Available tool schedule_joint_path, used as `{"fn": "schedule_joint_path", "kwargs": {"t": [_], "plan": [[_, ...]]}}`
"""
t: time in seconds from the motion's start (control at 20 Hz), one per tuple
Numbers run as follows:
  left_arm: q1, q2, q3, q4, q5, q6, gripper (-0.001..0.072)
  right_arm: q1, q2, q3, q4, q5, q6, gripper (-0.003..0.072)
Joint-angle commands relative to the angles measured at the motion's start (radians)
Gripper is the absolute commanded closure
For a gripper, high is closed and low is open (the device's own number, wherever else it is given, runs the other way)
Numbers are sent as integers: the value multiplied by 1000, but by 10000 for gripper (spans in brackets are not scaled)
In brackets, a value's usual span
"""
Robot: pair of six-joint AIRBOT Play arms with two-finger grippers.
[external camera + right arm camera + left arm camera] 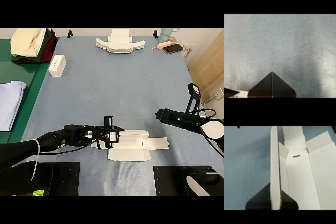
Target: Fold the box.
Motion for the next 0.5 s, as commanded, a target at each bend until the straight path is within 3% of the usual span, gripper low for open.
{"fn": "schedule_joint_path", "kwargs": {"t": [0.0,0.45], "plan": [[-10,-9,-8,-18,28,1,698,0,1,1,0,-2,-3,685],[-48,10,-8,-6,30,-60,695,0,1,1,0,-3,-4,684]]}}
